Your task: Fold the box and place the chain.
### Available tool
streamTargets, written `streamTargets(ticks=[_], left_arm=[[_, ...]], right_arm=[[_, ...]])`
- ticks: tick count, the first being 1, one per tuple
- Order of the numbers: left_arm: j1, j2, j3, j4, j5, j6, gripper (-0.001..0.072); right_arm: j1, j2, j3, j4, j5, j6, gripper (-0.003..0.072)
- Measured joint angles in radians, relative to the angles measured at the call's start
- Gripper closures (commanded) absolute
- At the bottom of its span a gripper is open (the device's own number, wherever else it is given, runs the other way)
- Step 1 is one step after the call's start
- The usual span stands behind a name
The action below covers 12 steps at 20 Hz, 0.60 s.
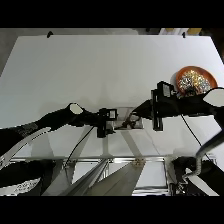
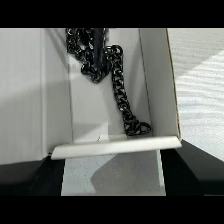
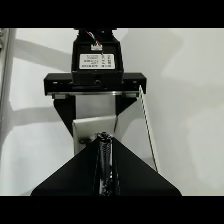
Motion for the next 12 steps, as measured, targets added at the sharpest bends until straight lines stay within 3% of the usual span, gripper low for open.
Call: streamTargets(ticks=[4, 5, 9, 10, 12], left_arm=[[0.0, 0.0, 0.0, 0.0, 0.0, 0.0, 0.0499], [0.0, 0.0, 0.0, 0.0, 0.0, 0.0, 0.0499], [0.0, 0.0, 0.0, 0.0, 0.0, 0.0, 0.0499], [0.0, 0.0, 0.0, 0.0, 0.0, 0.0, 0.0499], [0.0, 0.0, 0.0, 0.0, 0.0, 0.0, 0.0499]], right_arm=[[0.042, -0.064, -0.005, -0.04, -0.052, 0.069, 0.0659], [0.047, -0.079, -0.01, -0.046, -0.056, 0.081, 0.0577], [0.056, -0.111, -0.039, -0.061, -0.068, 0.119, 0.0461], [0.057, -0.114, -0.044, -0.063, -0.069, 0.126, 0.0396], [0.053, -0.111, -0.048, -0.069, -0.075, 0.131, 0.039]])
